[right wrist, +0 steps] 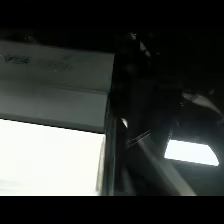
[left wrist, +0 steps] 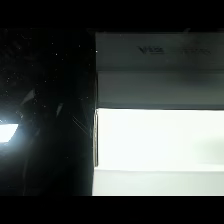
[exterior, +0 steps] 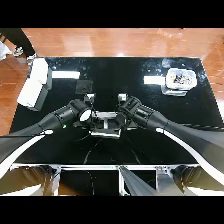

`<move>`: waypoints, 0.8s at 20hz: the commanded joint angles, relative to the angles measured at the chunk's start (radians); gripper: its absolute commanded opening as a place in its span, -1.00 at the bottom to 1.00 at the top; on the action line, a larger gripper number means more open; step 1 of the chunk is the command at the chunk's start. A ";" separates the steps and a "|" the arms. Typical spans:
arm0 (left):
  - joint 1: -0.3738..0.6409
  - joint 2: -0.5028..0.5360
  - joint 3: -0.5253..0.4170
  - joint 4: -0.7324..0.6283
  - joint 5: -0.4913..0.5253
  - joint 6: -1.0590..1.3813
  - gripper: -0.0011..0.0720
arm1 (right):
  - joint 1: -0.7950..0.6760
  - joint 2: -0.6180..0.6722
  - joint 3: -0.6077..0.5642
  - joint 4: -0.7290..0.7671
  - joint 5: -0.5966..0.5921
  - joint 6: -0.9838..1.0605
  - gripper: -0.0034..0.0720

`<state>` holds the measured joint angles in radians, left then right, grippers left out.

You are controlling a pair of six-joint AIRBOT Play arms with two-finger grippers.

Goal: Fold the box and place the chain.

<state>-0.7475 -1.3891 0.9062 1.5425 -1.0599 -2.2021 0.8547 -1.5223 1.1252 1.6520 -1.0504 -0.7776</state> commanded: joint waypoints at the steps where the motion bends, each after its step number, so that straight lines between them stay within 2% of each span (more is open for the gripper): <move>1: 0.000 0.000 0.000 -0.007 0.000 0.000 -0.90 | 0.002 -0.014 0.000 0.035 0.044 0.000 -0.33; 3: 0.000 0.000 0.000 -0.007 0.000 0.000 -0.90 | 0.000 -0.014 0.000 0.040 0.043 -0.002 -0.74; 6: 0.000 0.000 0.000 -0.007 0.003 0.000 -0.90 | 0.000 -0.014 0.000 0.040 0.043 -0.005 -0.84; 10: 0.000 0.000 0.000 -0.007 0.003 0.000 -0.90 | 0.000 -0.012 0.000 0.040 0.039 -0.005 -0.81; 11: 0.000 0.000 0.000 -0.007 0.003 0.000 -0.90 | 0.000 -0.011 0.000 0.042 0.029 -0.003 -0.32; 12: 0.000 0.000 0.000 -0.007 0.003 0.000 -0.90 | -0.003 -0.011 0.000 0.045 0.012 -0.003 0.40; 14: 0.000 0.000 0.000 -0.007 0.003 0.000 -0.90 | -0.013 0.001 0.000 0.040 -0.023 -0.037 0.42; 16: 0.000 0.000 0.001 -0.007 0.003 0.006 -0.90 | -0.027 0.043 0.000 0.074 -0.063 -0.175 0.42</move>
